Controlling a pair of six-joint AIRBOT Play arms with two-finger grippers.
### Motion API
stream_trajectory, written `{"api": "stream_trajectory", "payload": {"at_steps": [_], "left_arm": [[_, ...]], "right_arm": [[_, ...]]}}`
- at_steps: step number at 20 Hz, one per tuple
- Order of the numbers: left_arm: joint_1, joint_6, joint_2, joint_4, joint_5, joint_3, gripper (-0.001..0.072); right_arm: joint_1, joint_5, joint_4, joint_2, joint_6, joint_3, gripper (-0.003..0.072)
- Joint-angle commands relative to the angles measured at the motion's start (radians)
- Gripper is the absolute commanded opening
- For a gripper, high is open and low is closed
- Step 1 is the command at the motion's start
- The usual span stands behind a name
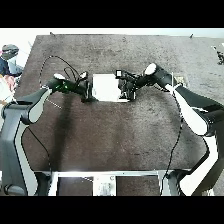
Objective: Fold the box and place the chain.
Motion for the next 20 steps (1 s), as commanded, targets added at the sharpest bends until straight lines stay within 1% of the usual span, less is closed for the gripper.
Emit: {"api": "stream_trajectory", "payload": {"at_steps": [1,2,3,5,9,15,20], "left_arm": [[0.001,0.0,0.001,0.0,0.0,0.0,0.0519],[0.001,0.0,0.001,0.0,0.0,0.0,0.0519],[0.001,0.0,0.001,0.0,0.0,0.0,0.0519],[0.001,0.0,0.001,0.0,0.0,0.0,0.0519],[0.001,0.0,0.001,0.0,0.0,0.0,0.0519],[0.001,0.0,0.001,0.0,0.0,0.0,0.0519],[0.001,0.0,0.001,0.0,0.0,0.0,0.0519]], "right_arm": [[0.006,-0.008,0.013,-0.005,0.0,0.0,0.0469],[0.008,-0.008,0.02,-0.005,0.0,0.0,0.0382],[0.01,-0.007,0.023,-0.006,0.0,0.0,0.0326],[0.014,-0.019,0.032,-0.006,0.0,0.0,0.0326],[0.016,-0.051,0.099,-0.01,-0.002,0.0,0.0325],[0.024,-0.053,0.133,-0.047,-0.039,-0.001,0.0326],[0.024,-0.061,0.154,-0.05,-0.071,-0.001,0.0327]]}}
